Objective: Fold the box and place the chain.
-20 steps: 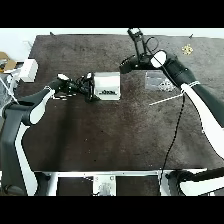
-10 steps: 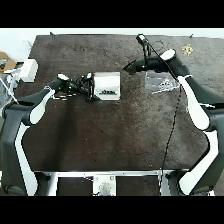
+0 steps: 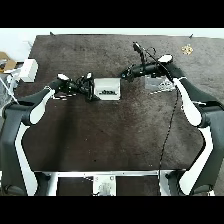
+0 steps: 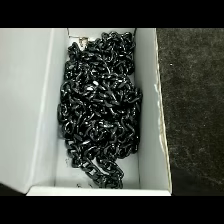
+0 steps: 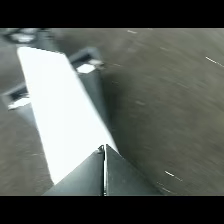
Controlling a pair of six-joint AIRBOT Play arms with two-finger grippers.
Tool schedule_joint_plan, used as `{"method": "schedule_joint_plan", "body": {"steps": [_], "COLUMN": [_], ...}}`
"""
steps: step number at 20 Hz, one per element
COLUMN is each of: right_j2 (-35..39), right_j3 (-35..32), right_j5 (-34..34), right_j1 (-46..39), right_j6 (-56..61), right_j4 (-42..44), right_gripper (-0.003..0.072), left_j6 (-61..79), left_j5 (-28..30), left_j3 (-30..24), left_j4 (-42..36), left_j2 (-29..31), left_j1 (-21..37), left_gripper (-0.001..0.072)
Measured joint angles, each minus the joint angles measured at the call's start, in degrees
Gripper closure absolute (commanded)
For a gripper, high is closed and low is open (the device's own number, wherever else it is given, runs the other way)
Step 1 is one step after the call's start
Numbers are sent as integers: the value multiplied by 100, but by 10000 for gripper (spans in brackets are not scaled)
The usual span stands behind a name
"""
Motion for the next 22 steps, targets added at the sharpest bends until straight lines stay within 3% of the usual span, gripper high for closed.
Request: {"method": "schedule_joint_plan", "body": {"steps": [5, 6, 8, 11, 12, 22], "right_j2": [426, 590, 907, 1163, 1189, 1029], "right_j3": [-562, -807, -1296, -1812, -1897, -2133], "right_j5": [92, -83, -531, -1086, -1202, -1746], "right_j1": [310, 367, 446, 514, 542, 916], "right_j6": [-365, -494, -826, -1528, -1749, -2791], "right_j4": [-691, -807, -846, -634, -531, -238], "right_gripper": [667, 634, 405, 397, 270, 274], "left_j6": [0, 0, -2, 0, 0, -2], "left_j5": [0, 0, 0, 0, 0, 0], "left_j3": [0, 0, 0, 0, 0, 0], "left_j4": [0, 0, 0, 0, 0, 0], "left_j2": [0, 0, -2, -2, 0, 0], "left_j1": [0, 0, 0, 0, 0, 0], "left_gripper": [483, 483, 483, 483, 483, 483]}}
